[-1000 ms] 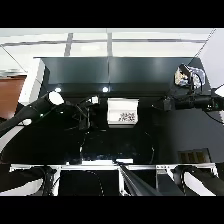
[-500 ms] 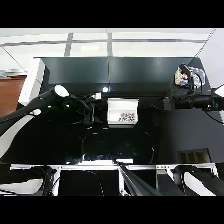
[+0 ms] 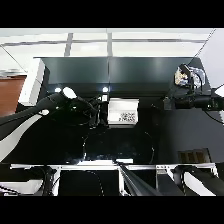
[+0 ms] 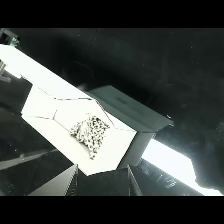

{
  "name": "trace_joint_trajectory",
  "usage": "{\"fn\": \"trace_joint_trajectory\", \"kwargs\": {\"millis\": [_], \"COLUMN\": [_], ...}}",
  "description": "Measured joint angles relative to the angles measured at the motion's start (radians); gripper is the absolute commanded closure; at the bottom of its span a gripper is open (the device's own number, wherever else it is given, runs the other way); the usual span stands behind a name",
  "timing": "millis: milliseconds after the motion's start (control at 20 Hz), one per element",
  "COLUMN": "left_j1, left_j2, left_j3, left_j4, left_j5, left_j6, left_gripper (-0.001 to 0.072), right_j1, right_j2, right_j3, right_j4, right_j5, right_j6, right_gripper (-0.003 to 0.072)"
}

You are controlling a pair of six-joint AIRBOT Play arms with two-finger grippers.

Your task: Fold the box and place the chain.

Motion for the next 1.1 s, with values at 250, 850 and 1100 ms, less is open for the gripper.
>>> {"fn": "trace_joint_trajectory", "kwargs": {"millis": [250, 850, 1100], "left_j1": [-0.008, -0.078, -0.072], "left_j2": [0.0, -0.002, -0.002], "left_j3": [0.004, 0.015, 0.018], "left_j4": [-0.012, -0.019, -0.019], "left_j5": [0.01, 0.103, 0.122], "left_j6": [-0.001, 0.011, 0.01], "left_gripper": [0.0003, 0.0004, 0.0004], "right_j1": [0.0, 0.0, 0.0], "right_j2": [0.0, 0.0, 0.0], "right_j3": [0.0, 0.0, 0.0], "right_j4": [-0.008, -0.015, -0.015], "right_j5": [-0.001, -0.012, -0.014], "right_j6": [-0.001, -0.002, -0.001], "right_gripper": [0.0321, 0.0321, 0.0321]}}
